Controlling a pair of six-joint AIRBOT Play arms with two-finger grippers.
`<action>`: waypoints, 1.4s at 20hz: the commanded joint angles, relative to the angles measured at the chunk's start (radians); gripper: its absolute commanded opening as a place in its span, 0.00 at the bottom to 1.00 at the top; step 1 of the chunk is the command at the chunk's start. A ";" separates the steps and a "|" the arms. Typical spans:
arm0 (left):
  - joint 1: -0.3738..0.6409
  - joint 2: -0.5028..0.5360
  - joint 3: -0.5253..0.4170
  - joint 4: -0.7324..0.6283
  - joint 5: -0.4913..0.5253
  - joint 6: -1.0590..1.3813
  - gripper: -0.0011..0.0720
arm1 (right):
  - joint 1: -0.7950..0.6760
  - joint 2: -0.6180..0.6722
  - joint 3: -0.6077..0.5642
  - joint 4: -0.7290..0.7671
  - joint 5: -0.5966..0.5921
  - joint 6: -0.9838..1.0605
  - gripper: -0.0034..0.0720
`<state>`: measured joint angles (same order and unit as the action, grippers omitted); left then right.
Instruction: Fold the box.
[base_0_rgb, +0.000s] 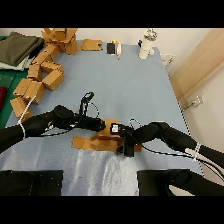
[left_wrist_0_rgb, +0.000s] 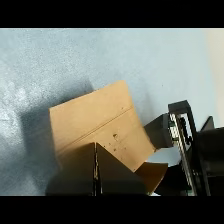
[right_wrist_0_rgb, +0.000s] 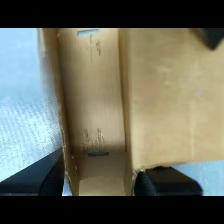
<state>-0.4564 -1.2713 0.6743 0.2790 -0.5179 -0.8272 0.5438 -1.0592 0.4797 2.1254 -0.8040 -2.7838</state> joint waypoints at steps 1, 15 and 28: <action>0.001 0.000 0.000 0.028 -0.021 -0.013 0.03 | 0.000 -0.001 0.001 -0.001 0.010 0.000 0.70; 0.002 -0.001 -0.001 0.108 -0.068 -0.080 0.03 | 0.022 -0.002 0.001 0.010 0.016 -0.174 0.71; 0.003 -0.001 -0.001 0.283 -0.112 -0.188 0.03 | 0.036 -0.001 0.001 0.010 0.013 -0.186 0.71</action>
